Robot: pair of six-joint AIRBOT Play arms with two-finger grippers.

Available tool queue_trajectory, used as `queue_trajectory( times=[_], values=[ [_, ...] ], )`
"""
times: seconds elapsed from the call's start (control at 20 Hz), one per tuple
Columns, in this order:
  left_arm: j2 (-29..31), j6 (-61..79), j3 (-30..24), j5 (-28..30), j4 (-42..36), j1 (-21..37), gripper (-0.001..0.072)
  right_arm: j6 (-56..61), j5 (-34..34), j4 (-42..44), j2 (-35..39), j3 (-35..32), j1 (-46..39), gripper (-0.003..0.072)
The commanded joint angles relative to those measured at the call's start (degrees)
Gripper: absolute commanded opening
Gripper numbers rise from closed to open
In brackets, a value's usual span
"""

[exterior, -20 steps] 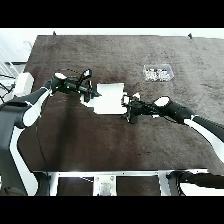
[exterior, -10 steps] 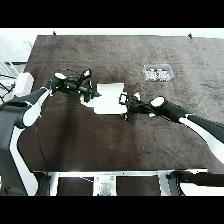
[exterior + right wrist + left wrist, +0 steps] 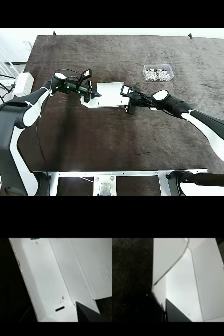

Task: Fold the box and place the chain.

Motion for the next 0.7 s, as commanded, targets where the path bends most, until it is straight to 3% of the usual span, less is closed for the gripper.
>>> queue_trajectory(
  times=[0.0, 0.65],
  values=[
    [0.0, 0.0, 0.0, 0.0, 0.0, 0.0, 0.002, -0.1, 0.0, -1.0, 0.0, 1.0, -0.7, 0.06],
    [0.0, 0.0, 0.0, 0.0, 0.1, 0.0, 0.002, -4.0, 11.0, -1.4, -4.5, 7.5, -6.2, 0.0621]
  ],
)
